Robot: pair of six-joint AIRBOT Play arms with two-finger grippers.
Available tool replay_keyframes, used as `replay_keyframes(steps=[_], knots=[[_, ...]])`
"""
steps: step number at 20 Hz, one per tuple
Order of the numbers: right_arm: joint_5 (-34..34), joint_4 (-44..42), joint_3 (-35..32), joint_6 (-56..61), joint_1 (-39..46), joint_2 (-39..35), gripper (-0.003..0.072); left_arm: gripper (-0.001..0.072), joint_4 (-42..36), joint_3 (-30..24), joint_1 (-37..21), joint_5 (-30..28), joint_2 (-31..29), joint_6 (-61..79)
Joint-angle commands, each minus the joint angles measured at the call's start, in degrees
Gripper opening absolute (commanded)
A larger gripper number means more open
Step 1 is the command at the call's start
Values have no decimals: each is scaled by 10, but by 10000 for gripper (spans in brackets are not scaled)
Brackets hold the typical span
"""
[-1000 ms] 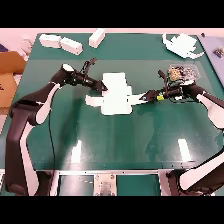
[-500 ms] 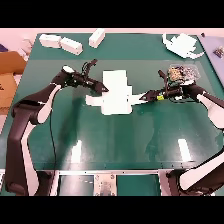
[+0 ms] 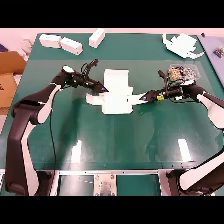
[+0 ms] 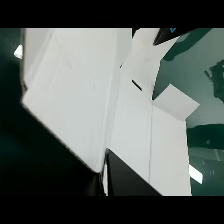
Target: Fold the box and place the chain.
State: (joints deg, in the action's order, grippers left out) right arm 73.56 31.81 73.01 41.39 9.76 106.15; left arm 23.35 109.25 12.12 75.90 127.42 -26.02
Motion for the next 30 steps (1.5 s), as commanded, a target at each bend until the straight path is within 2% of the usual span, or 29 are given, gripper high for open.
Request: replay_keyframes(steps=[1, 9, 10, 11, 14, 15, 17, 18, 19, 22, 23, 28, 30], knots=[[4, 0, 0, -1, 0, 0, 7, 31, 2, 0, 0, 0, 0, 47], [4, 11, 0, 0, 0, 0, 8, 24, 0, 0, 0, 2, 0, 115], [4, 15, 0, 0, 0, 0, 8, 206, -7, 0, 0, 4, 0, 115], [4, 18, 0, 0, 0, 0, 8, 314, -17, 0, 0, 7, 0, 115], [10, 24, 0, 0, 0, 0, 8, 315, -38, 0, 0, 5, 0, 128], [10, 25, 0, 0, 0, 0, 8, 285, -44, 0, 0, 4, 0, 130], [10, 33, 0, 0, 0, 0, 8, 277, -45, 0, 0, 2, 0, 129], [10, 38, 0, 0, 1, 0, 8, 222, -42, 0, 0, 5, 0, 126], [10, 42, 0, 0, 1, 0, 8, 58, -40, 0, 0, 12, 0, 125], [9, 44, 0, 0, 1, 0, 8, 48, -24, 0, 0, 32, 1, 127], [9, 44, 0, 0, 1, 0, 8, 21, -23, -1, 0, 38, 2, 135], [9, 44, 0, 0, 1, 0, 8, 20, -24, -3, 0, 73, 2, 248], [9, 44, 0, 0, 1, 0, 8, 18, -24, -3, 0, 69, 2, 272]])
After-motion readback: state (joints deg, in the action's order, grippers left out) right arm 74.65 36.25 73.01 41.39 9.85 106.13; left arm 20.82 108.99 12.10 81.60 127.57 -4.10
